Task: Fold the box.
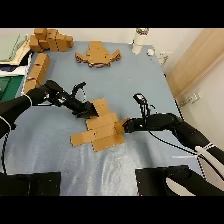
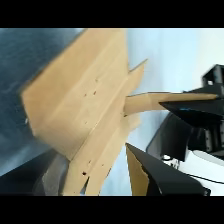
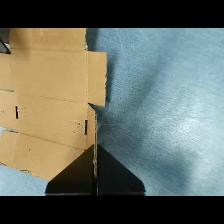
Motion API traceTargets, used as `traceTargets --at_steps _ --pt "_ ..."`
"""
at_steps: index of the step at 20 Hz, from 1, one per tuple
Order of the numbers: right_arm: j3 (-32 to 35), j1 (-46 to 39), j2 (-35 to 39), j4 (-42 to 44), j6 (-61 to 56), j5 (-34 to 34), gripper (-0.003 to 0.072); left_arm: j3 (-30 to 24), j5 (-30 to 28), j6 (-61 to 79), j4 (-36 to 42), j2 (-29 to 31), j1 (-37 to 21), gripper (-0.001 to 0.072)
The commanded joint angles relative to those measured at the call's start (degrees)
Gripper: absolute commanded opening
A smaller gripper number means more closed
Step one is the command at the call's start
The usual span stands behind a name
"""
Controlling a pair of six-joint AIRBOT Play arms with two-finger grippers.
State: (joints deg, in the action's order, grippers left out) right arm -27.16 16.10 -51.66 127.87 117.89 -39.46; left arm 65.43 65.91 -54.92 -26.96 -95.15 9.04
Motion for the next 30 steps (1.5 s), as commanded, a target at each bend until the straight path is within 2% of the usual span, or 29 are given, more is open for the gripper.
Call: traceTargets --at_steps 1,4,7,12,13,14,15,19,20,21,22,24,25,26,28,29,30 --pt "0.0 0.1 0.0 0.0 0.0 0.0 0.0001 0.0 2.8 3.1 4.1 -0.2 -1.4 0.0595" --pt "0.0 0.1 0.0 0.0 0.0 0.0 0.0001 0.0 4.1 3.4 4.1 -0.2 -2.3 0.0595" --pt "0.0 0.1 0.0 0.0 0.0 0.0 0.0001 0.0 2.7 5.9 4.3 -0.3 -2.2 0.0592" --pt "0.0 0.1 0.0 0.0 0.0 0.0 0.0001 0.0 4.7 12.5 10.6 -3.5 -2.1 0.0583" --pt "0.0 0.1 0.0 0.0 0.0 0.0 0.0002 0.0 4.7 13.9 12.3 -3.9 -1.9 0.0561" --pt "0.0 0.1 0.0 0.0 0.0 0.0 0.0002 0.0 4.7 15.1 13.1 -4.1 -1.9 0.0439" --pt "0.0 0.1 0.0 0.0 0.0 0.0 0.0001 0.0 4.7 15.8 13.0 -4.4 -1.9 0.0399" --pt "0.0 0.1 -0.2 0.0 0.0 0.0 0.0001 0.0 6.4 16.2 12.6 -5.9 -1.9 0.0398" --pt "0.0 0.1 -0.4 0.0 0.0 0.1 0.0001 0.0 6.6 16.5 12.6 -6.2 -1.9 0.0368" --pt "0.0 0.1 -0.5 0.0 0.0 0.0 0.0001 0.0 6.8 17.3 12.6 -6.3 -1.9 0.0208" --pt "0.0 0.1 -0.5 0.0 0.0 0.0 0.0002 0.0 6.8 18.2 12.8 -6.3 -1.9 0.0163" --pt "0.0 0.1 -0.5 0.0 0.1 0.0 0.0001 0.0 6.7 19.3 13.2 -6.3 -1.9 0.0158" --pt "0.0 0.1 -0.5 -0.1 0.2 0.0 0.0002 0.0 6.8 19.8 13.3 -6.3 -1.9 0.0035" --pt "0.0 0.1 -0.5 -0.1 0.3 0.0 0.0002 0.0 6.8 20.6 13.3 -6.3 -1.9 0.0012" --pt "0.0 0.1 -0.5 0.0 0.2 0.0 0.0004 0.0 6.8 21.6 13.3 -6.3 -1.9 0.0011" --pt "0.0 0.1 -0.5 0.0 0.2 0.0 0.0041 0.0 7.0 22.8 13.4 -6.3 -1.9 0.0011" --pt "0.0 0.1 -0.5 -0.1 0.2 0.0 0.023 0.0 7.0 24.2 13.6 -6.3 -1.9 0.001"
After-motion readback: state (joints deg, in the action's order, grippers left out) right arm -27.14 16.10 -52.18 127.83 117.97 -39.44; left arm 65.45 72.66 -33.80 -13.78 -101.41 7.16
